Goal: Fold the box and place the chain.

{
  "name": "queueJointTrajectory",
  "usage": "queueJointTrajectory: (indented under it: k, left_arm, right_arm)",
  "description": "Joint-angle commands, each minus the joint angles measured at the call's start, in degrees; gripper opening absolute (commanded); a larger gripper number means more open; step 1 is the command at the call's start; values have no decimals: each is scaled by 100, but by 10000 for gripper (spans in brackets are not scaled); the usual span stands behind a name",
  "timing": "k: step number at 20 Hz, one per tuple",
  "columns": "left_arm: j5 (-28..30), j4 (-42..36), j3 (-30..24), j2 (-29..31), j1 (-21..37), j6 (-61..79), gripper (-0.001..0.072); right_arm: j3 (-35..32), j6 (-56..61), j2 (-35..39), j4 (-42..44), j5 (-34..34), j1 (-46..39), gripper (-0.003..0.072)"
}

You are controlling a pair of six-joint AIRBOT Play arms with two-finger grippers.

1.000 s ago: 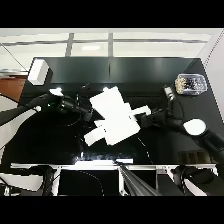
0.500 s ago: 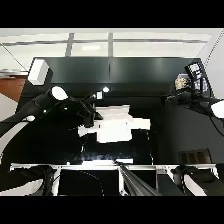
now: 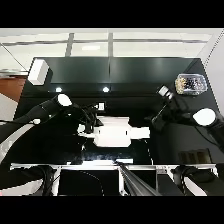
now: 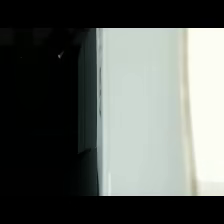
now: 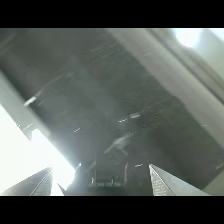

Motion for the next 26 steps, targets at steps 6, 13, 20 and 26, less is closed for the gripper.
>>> queueJointTrajectory:
  k: [6,13,20,26]
  left_arm:
    - [79,37,-22,-39,-2,46,24]
    - [166,37,-22,-39,-2,44,24]
    - [173,35,-22,-39,-2,26,24]
    - [173,35,-22,-39,-2,28,24]
  right_arm:
    - [-529,-1191,-192,136,380,1043,710]
    - [-529,-2363,-734,782,647,1735,708]
    - [-529,-2605,-942,1174,-472,2286,708]
    - [-529,-2564,-981,1211,-1139,2673,708]
